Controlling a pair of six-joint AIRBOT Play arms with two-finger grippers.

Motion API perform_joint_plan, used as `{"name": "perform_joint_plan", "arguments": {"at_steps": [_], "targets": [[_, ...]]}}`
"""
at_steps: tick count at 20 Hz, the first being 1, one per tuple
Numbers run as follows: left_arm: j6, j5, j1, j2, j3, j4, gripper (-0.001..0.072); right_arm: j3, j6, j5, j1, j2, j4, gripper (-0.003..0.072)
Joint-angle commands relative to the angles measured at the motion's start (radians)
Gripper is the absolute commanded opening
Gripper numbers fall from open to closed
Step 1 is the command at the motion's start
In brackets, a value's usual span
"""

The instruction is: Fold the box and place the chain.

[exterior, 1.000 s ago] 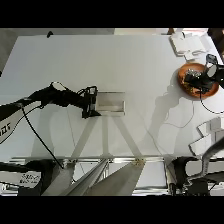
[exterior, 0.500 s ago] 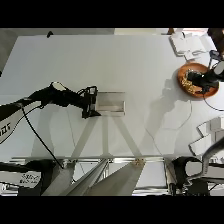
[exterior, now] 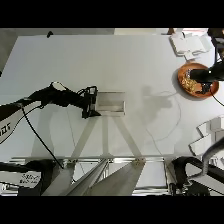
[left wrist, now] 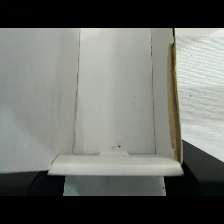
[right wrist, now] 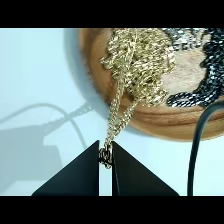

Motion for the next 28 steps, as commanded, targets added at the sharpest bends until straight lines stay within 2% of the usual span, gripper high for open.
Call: {"name": "perform_joint_plan", "arguments": {"at_steps": [1, 4, 7, 16, 28], "targets": [[0.000, 0.000, 0.000, 0.000, 0.000, 0.000, 0.0517, 0.001, -0.019, 0.093, 0.097, 0.055, 0.000, 0.0005], [0.000, 0.000, 0.000, 0.000, 0.000, 0.000, 0.0517, 0.001, -0.018, 0.148, 0.200, 0.058, 0.000, 0.0005], [0.000, 0.000, 0.000, 0.000, 0.000, 0.000, 0.0517, 0.001, 0.013, 0.155, 0.314, 0.057, 0.000, 0.0005], [0.000, 0.000, 0.000, 0.000, 0.000, 0.000, 0.0517, 0.001, 0.126, 0.080, 0.624, 0.057, 0.016, 0.0006], [0.000, 0.000, 0.000, 0.000, 0.000, 0.000, 0.0517, 0.001, 0.269, -0.095, 0.922, 0.048, 0.067, 0.0008]]}}
